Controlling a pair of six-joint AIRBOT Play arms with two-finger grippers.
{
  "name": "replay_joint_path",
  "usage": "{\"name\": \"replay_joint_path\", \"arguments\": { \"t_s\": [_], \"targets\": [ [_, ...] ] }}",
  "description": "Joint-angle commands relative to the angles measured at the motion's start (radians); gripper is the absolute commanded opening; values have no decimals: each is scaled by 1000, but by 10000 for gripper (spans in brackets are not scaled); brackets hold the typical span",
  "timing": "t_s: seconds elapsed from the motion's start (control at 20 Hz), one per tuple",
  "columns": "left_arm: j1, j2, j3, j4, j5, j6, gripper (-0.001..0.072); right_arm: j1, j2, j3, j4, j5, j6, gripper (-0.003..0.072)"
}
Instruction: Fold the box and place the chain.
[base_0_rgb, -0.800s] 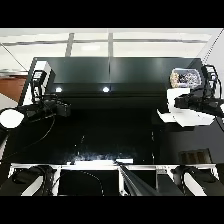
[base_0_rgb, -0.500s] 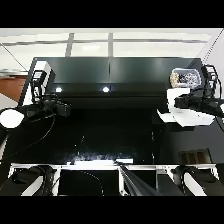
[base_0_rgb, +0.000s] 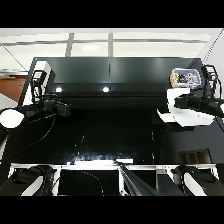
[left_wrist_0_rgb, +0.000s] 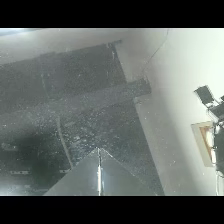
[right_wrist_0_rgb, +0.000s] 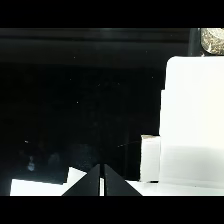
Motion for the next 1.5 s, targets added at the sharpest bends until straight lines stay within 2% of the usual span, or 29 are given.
{"name": "replay_joint_path", "arguments": {
  "t_s": [0.0, 0.45, 0.5, 0.55, 0.6, 0.65, 0.7, 0.75, 1.0, 1.15, 1.25, 1.35, 1.45],
  "targets": [
    [0, 0, 0, 0, 0, 0, 30, 0, 0, -1, 1, 0, 1, 37],
    [0, 0, 0, 0, 4, 0, 30, 0, 0, -1, 7, -21, 1, 40],
    [0, 0, 0, 0, 4, 0, 30, 0, 0, -1, 4, -19, 2, 172],
    [0, 0, 0, 0, 4, 0, 34, 0, 0, -1, 6, -9, 5, 601],
    [1, 0, 0, 3, 9, 0, 88, 0, 0, -1, 4, -9, 11, 705],
    [0, 0, 0, 8, 25, 0, 311, -2, 0, -1, -7, -9, 10, 705],
    [0, 1, 0, 6, 30, 0, 677, -4, 0, -1, -27, -9, 12, 705],
    [0, 0, 0, 6, 30, -1, 707, -11, 0, -1, -38, -10, 22, 704],
    [0, 0, 0, -43, 29, -1, 706, -118, 0, 1, -87, -70, 164, 703],
    [1, 0, 0, -80, 31, -1, 706, -314, -32, 43, -115, -82, 269, 703],
    [1, 0, 0, -84, 30, -1, 706, -460, -75, 71, -114, -130, 288, 703],
    [1, 0, 0, -83, 31, -1, 706, -599, -143, 98, -112, -183, 340, 703],
    [1, 0, 0, -83, 30, -1, 706, -726, -233, 136, -101, -172, 436, 703]
  ]
}}
